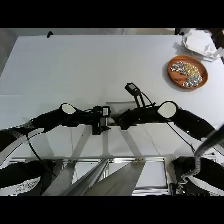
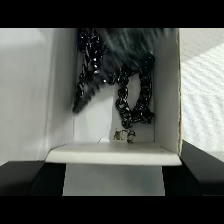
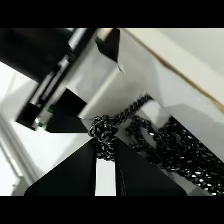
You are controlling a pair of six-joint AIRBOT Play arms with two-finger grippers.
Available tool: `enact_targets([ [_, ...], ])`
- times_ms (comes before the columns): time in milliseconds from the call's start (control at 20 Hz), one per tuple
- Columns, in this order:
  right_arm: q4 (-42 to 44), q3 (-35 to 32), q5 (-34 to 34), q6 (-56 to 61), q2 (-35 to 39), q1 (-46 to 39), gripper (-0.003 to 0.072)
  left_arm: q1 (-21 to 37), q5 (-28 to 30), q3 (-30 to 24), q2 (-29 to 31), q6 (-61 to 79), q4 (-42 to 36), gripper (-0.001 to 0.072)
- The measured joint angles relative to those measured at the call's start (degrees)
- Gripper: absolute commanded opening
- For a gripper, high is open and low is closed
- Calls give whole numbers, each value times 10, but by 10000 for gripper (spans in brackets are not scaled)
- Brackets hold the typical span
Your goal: Fold the box and place the chain.
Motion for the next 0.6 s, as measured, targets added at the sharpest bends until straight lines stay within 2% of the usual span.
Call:
enact_targets([
  [100, -4, 0, -7, 0, -13, 4, 201, 0, 0, 0, 0, 0, 0, 271],
  [350, -31, 0, -5, 11, -1, -14, 200, 0, 0, 0, 0, 0, 0, 271],
  [600, -91, 0, 64, 22, 90, -96, 196, 0, 0, 0, 0, 0, 0, 271],
])
